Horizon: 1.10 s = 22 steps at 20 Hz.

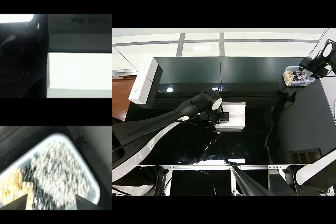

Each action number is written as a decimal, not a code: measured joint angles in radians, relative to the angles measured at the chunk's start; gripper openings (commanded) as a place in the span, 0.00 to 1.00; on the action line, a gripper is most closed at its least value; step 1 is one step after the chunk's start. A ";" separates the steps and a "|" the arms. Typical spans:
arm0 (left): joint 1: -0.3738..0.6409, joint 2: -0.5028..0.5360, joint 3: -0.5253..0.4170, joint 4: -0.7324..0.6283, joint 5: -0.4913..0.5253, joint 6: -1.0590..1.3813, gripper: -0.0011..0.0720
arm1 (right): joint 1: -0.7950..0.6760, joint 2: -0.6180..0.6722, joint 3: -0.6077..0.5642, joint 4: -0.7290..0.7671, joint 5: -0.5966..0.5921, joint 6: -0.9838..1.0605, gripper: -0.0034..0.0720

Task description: Fold the box and place the chain.

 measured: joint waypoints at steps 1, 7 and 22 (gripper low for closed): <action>0.000 0.000 0.000 0.000 0.000 0.000 0.06 | -0.007 -0.029 0.035 0.003 0.003 0.018 0.92; 0.000 0.000 0.000 0.000 0.000 0.000 0.06 | -0.030 -0.117 0.114 0.017 0.005 0.096 0.76; 0.000 0.000 0.000 0.000 0.000 -0.002 0.06 | -0.050 0.001 0.127 0.115 0.096 -0.137 0.08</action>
